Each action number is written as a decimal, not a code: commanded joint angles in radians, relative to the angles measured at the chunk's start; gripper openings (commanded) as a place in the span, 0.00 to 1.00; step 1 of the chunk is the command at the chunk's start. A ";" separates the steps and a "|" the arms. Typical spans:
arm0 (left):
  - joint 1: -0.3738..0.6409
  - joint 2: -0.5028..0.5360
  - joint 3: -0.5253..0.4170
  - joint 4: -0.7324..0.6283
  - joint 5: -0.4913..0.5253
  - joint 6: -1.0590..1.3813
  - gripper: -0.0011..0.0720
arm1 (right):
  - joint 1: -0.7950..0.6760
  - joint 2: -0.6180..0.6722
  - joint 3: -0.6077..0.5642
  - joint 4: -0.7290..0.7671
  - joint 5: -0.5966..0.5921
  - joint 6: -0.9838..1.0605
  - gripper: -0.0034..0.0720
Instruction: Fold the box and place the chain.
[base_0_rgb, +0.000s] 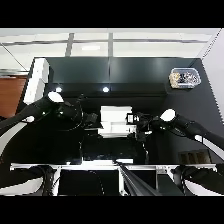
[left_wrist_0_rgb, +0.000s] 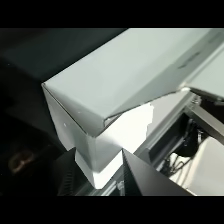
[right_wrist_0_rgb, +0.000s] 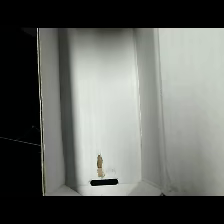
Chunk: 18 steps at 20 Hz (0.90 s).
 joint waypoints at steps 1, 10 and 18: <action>-0.063 0.001 0.045 0.119 0.064 -0.135 0.50 | 0.001 0.000 0.000 0.000 0.000 0.000 0.67; -0.233 0.000 0.129 0.398 0.122 -0.478 0.50 | 0.001 0.000 0.000 0.000 0.000 0.000 0.67; -0.406 -0.005 0.201 0.737 0.119 -0.842 0.50 | 0.001 0.000 0.000 0.000 0.000 0.000 0.67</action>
